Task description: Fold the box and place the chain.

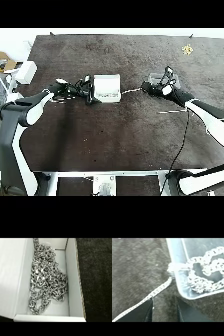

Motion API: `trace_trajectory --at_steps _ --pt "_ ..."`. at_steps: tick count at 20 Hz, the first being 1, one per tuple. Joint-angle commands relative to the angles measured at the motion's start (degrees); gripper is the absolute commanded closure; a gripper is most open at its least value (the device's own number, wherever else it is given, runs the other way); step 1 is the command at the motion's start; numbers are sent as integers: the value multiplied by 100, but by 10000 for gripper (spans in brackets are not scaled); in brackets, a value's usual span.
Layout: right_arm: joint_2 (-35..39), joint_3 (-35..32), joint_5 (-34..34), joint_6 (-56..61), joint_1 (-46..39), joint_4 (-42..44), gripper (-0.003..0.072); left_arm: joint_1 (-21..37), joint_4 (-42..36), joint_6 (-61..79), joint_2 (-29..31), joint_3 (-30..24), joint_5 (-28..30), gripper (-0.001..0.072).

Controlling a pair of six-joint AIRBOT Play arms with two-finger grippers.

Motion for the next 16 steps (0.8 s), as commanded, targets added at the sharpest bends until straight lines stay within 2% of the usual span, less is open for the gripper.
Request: trace_trajectory --at_steps 1,5,6,7,9,10,13,16 --pt "-249 138 -116 22 2 323 372 0 2 2 4 2 -2 435" --pt "-479 306 -592 26 223 494 373 0 2 2 4 2 2 435" --pt "-487 306 -673 28 256 520 397 0 2 2 4 0 0 435" --pt "-501 306 -695 24 271 518 534 0 2 2 4 0 -2 435" --pt "-535 304 -688 61 273 540 552 0 2 2 4 0 0 435" --pt "-529 306 -688 70 275 542 678 0 2 2 4 2 4 435" --pt "-238 304 -662 66 420 330 682 0 2 2 4 0 -2 435" --pt "391 304 -568 63 664 -57 682 0 2 2 4 0 4 435"
